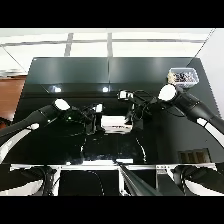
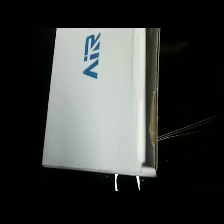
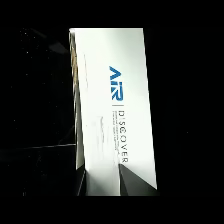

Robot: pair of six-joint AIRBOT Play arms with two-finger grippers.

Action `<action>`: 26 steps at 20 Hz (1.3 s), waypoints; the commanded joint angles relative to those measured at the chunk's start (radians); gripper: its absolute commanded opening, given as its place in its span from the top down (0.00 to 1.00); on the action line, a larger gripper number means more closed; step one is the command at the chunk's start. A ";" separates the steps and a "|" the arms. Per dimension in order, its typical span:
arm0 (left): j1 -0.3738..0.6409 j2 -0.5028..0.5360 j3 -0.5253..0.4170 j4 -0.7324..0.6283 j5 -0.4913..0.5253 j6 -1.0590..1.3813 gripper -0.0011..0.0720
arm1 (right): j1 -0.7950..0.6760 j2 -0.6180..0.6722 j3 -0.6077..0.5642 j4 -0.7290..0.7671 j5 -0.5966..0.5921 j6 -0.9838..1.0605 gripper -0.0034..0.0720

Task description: Fold the box and place the chain.

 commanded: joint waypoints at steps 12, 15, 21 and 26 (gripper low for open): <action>-0.001 0.000 0.000 0.000 0.002 0.000 0.42 | 0.000 -0.002 -0.026 -0.006 0.008 0.007 0.67; -0.001 0.000 0.000 0.000 0.002 0.000 0.42 | 0.000 -0.002 -0.037 -0.005 0.009 0.007 0.66; -0.001 0.000 0.000 0.000 0.001 0.000 0.42 | 0.000 -0.002 -0.037 -0.025 0.005 0.007 0.48; -0.001 0.000 0.000 0.000 0.001 0.000 0.42 | -0.034 0.079 -0.021 0.009 0.032 0.193 0.48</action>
